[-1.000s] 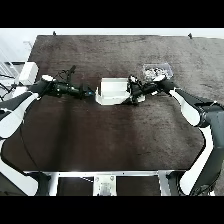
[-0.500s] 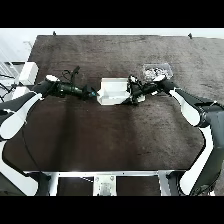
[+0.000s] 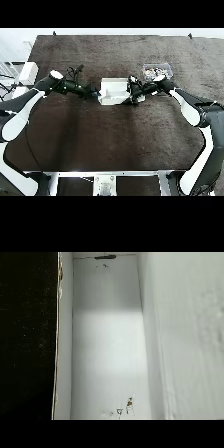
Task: Fold the box and place the chain.
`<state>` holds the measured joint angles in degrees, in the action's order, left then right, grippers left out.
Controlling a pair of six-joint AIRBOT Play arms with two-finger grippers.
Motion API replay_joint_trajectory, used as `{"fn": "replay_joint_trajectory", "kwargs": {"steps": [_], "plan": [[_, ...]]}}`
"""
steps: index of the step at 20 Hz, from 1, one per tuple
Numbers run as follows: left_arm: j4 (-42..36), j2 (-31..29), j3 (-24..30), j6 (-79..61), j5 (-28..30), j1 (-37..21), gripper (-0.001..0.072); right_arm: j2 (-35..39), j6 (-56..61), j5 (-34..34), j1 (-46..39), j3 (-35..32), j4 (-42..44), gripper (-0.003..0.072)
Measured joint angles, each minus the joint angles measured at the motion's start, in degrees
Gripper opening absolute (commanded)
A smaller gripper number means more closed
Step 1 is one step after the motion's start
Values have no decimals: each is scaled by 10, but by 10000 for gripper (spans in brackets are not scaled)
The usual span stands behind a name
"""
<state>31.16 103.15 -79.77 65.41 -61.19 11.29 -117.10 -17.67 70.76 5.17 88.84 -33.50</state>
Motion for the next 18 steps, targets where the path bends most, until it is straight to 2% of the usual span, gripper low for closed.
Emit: {"fn": "replay_joint_trajectory", "kwargs": {"steps": [7,18], "plan": [[95,0,-47,90,10,37,318,0,0,0,0,0,0,493],[175,0,-68,186,35,71,318,0,0,0,0,0,0,494]]}}
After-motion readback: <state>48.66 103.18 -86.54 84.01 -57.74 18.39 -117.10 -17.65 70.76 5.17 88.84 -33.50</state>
